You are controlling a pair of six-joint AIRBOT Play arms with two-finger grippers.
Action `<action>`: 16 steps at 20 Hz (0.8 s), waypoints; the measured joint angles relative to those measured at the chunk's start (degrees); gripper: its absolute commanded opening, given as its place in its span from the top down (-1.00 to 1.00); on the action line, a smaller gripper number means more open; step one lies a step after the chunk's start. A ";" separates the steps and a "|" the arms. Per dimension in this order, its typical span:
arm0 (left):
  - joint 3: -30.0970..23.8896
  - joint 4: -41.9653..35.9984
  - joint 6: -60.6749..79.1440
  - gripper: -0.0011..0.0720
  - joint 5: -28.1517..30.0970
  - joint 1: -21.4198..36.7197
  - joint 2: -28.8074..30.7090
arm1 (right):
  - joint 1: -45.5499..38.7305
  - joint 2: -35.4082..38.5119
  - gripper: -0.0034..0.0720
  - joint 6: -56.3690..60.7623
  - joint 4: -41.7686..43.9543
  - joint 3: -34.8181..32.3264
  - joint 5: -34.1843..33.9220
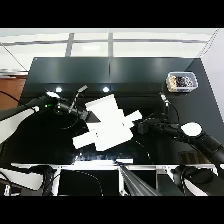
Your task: Fold the box and place the chain.
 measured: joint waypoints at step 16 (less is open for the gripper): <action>6.25 8.68 15.69 0.91 6.40 -8.04 9.09 | -20.41 1.86 -0.85 -3.80 -36.57 15.23 28.98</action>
